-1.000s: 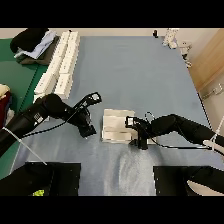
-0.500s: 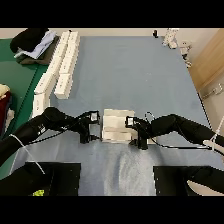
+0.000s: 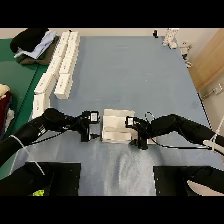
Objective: Fold the box.
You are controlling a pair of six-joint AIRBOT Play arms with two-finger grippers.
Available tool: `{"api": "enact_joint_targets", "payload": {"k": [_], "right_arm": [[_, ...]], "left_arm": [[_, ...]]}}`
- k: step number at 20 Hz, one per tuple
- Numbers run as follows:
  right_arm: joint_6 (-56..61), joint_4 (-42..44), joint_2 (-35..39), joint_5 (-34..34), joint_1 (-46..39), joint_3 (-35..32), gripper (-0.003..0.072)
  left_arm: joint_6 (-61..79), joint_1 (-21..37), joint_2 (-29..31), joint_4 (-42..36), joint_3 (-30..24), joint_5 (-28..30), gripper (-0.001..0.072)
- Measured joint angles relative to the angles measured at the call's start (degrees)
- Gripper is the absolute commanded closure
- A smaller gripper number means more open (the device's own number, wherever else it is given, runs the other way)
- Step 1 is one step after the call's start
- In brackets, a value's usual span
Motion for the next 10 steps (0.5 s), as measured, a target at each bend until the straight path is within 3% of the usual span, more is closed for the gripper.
{"api": "enact_joint_targets", "payload": {"k": [10], "right_arm": [[0.0,0.0,0.0,0.0,0.0,0.0,0.0165]], "left_arm": [[-0.4,0.0,-4.2,-0.2,0.0,-1.4,0.0018]]}}
